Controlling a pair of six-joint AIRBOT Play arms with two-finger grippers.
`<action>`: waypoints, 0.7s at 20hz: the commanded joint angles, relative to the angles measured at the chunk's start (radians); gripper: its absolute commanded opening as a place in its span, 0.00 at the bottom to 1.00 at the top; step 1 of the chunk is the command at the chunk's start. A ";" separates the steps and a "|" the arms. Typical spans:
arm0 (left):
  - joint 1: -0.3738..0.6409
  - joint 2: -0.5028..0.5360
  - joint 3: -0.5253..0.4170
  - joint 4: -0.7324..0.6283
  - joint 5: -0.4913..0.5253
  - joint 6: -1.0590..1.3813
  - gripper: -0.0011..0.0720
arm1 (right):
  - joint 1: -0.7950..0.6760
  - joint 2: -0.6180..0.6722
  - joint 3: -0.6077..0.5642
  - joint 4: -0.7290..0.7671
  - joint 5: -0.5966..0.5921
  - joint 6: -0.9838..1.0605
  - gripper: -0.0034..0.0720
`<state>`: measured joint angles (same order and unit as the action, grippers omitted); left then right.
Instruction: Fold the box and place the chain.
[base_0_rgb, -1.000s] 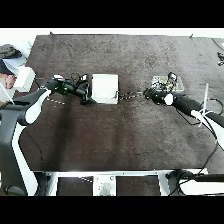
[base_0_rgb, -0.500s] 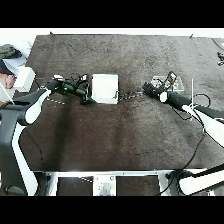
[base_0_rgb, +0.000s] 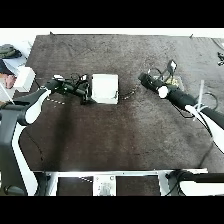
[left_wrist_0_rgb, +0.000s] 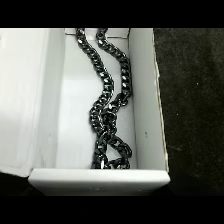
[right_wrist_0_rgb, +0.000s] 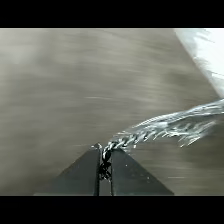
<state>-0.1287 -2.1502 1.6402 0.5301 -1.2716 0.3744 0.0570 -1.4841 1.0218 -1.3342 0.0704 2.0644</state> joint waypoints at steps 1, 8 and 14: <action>0.001 0.000 0.000 0.000 0.000 0.000 0.35 | 0.096 0.163 0.001 -0.085 -0.004 0.001 0.02; 0.001 0.000 0.000 0.000 0.000 0.000 0.35 | 0.322 0.224 0.002 -0.105 -0.142 -0.002 0.02; 0.001 0.000 0.000 0.000 0.000 0.000 0.35 | 0.423 0.099 0.002 -0.091 -0.198 0.001 0.03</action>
